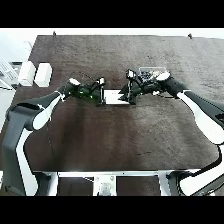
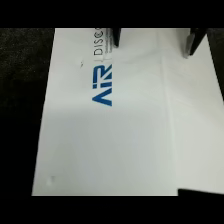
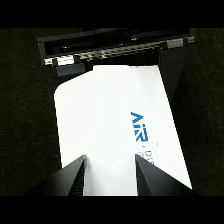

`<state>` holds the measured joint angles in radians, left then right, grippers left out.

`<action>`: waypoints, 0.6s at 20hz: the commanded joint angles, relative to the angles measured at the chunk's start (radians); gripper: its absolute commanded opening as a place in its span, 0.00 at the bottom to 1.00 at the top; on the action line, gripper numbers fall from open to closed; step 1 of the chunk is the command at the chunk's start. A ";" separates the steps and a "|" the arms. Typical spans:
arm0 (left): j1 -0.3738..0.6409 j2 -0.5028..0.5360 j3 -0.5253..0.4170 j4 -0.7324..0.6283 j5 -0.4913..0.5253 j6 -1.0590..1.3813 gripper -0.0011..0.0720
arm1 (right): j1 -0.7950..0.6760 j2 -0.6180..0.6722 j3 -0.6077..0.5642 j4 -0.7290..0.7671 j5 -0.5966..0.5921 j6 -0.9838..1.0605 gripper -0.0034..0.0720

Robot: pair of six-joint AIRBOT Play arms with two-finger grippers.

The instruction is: Fold the box and place the chain.

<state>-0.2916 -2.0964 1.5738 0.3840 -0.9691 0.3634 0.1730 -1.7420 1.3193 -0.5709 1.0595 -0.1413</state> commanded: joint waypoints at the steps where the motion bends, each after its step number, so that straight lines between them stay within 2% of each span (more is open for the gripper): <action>1: 0.001 -0.001 0.000 0.000 0.000 0.000 0.60 | 0.000 -0.003 -0.001 -0.001 -0.031 -0.005 0.55; 9: 0.001 -0.001 0.000 0.000 0.000 0.000 0.60 | 0.007 0.015 -0.001 0.014 -0.046 -0.025 0.54; 12: 0.001 -0.001 0.000 0.000 0.000 0.000 0.60 | 0.013 0.018 -0.005 0.015 -0.047 -0.030 0.51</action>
